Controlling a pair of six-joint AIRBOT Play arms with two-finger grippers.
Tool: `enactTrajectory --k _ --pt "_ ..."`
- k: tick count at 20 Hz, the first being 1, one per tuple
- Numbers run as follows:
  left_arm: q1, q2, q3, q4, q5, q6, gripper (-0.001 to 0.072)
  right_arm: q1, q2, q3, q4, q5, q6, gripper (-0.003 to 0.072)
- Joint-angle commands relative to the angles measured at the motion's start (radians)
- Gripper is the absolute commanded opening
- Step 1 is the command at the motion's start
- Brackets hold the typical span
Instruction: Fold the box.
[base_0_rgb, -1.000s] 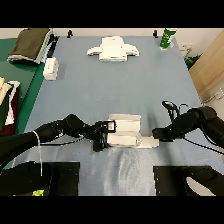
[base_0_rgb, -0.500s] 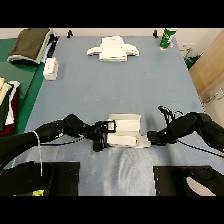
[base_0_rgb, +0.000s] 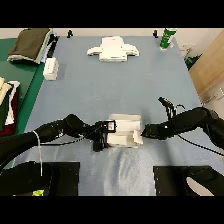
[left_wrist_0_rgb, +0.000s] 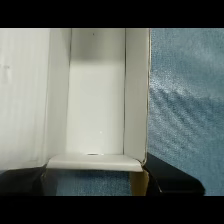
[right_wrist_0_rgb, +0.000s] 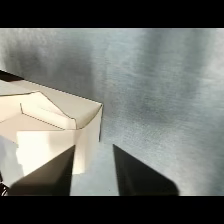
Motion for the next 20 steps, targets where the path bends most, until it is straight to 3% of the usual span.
enactTrajectory --k 1,7,11,14,16,20 --pt "0.001 0.000 0.001 0.000 0.000 0.000 0.0492 0.022 -0.008 0.012 0.006 -0.002 -0.001 0.0460" --pt "0.001 0.000 0.001 0.000 0.000 0.000 0.0491 0.177 -0.101 0.030 -0.013 0.077 0.032 0.0459" --pt "0.001 0.000 0.001 0.000 0.000 0.000 0.0492 0.322 -0.146 0.111 -0.288 0.076 0.352 0.0454" --pt "0.001 0.000 0.001 0.000 0.000 0.000 0.0491 0.470 -0.233 0.192 -0.507 -0.027 0.598 0.0446" --pt "0.001 0.000 0.001 0.000 0.000 0.000 0.0492 0.552 -0.313 0.248 -0.584 -0.064 0.695 0.0411" --pt "0.001 0.000 0.001 0.000 0.000 0.000 0.0491 0.639 -0.460 0.346 -0.609 -0.076 0.817 0.0411"
